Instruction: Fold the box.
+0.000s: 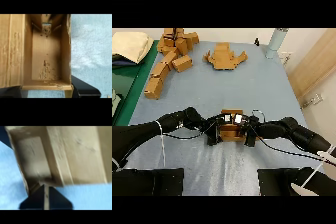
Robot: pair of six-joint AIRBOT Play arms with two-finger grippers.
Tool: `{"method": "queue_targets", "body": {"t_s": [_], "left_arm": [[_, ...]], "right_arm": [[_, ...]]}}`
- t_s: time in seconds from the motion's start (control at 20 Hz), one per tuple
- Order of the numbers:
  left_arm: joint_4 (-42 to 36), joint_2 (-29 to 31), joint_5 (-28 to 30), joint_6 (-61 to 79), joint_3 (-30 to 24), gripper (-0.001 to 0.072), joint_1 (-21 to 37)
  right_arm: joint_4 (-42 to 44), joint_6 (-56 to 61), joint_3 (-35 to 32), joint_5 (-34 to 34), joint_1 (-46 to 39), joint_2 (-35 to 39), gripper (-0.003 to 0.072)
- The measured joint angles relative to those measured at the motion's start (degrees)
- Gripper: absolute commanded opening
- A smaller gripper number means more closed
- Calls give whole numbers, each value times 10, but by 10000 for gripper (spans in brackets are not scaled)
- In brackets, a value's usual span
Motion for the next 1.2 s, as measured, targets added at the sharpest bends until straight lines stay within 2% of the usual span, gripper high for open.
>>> {"method": "queue_targets", "body": {"t_s": [0.15,0.3,0.35,0.45,0.6,0.85,1.2], "left_arm": [[0,0,0,0,0,422,0],[0,0,0,0,0,422,0],[0,0,0,0,0,421,0],[0,0,0,0,0,422,0],[0,0,0,0,0,422,0],[0,0,0,0,0,422,0],[0,0,0,0,0,422,0]], "right_arm": [[-137,182,9,-57,-1,36,6],[-302,432,13,-138,-24,57,8],[-340,514,13,-165,-41,59,7],[-351,619,12,-196,-81,53,5],[-251,636,7,-200,-126,23,5],[-49,525,5,-150,-141,-17,4],[97,411,5,-137,-143,-24,5]]}}
